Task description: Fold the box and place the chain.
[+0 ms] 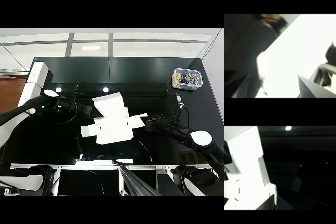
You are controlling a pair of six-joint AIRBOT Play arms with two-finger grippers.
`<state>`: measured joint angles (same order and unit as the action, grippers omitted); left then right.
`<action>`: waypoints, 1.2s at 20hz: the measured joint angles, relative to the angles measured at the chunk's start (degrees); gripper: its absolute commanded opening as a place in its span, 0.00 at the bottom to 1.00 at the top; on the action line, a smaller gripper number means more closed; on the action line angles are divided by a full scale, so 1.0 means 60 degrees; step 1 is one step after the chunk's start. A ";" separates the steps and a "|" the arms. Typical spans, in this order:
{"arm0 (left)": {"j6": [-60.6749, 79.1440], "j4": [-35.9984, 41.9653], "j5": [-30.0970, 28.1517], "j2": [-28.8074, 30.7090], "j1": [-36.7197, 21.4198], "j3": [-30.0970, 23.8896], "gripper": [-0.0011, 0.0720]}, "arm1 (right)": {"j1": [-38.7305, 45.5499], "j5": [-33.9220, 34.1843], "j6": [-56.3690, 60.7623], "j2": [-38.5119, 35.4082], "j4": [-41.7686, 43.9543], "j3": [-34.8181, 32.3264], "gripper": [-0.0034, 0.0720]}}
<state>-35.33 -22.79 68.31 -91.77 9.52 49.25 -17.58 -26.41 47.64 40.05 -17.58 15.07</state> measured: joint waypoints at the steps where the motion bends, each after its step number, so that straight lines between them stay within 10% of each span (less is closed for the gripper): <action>1: 0.0401 0.0117 0.0299 -0.0270 0.0015 0.0204 0.95 | -0.0029 0.0018 0.0033 -0.0015 0.0011 -0.0007 0.06; 4: 0.1333 0.0255 0.1056 -0.0863 0.0127 0.0798 0.78 | -0.0080 0.0018 0.0076 -0.0018 -0.0004 -0.0015 0.06; 8: 0.1927 -0.0350 0.1938 -0.1424 0.0335 0.1483 0.07 | -0.0098 -0.0040 0.0102 -0.0015 -0.0040 -0.0015 0.06; 10: 0.2142 -0.0761 0.2233 -0.1552 0.0448 0.1683 0.05 | -0.0098 -0.0076 0.0117 -0.0015 -0.0131 -0.0018 0.07; 12: 0.2200 -0.1202 0.2251 -0.1621 0.0521 0.1825 0.05 | -0.0087 -0.0066 0.0138 -0.0015 -0.0266 -0.0015 0.79; 13: 0.2259 -0.1330 0.2295 -0.1625 0.0535 0.1894 0.04 | -0.0033 -0.0087 0.0138 -0.0015 -0.0364 0.0011 0.94; 18: 0.2106 -0.1880 0.1865 -0.0889 0.0754 0.1974 0.04 | 0.0892 -0.1639 0.0131 -0.0018 -0.2492 0.1060 0.94; 24: 0.3490 -0.2033 -0.1282 0.1421 0.1945 0.0539 0.05 | 0.1730 -0.2914 0.0131 -0.0022 -0.5665 0.2357 0.94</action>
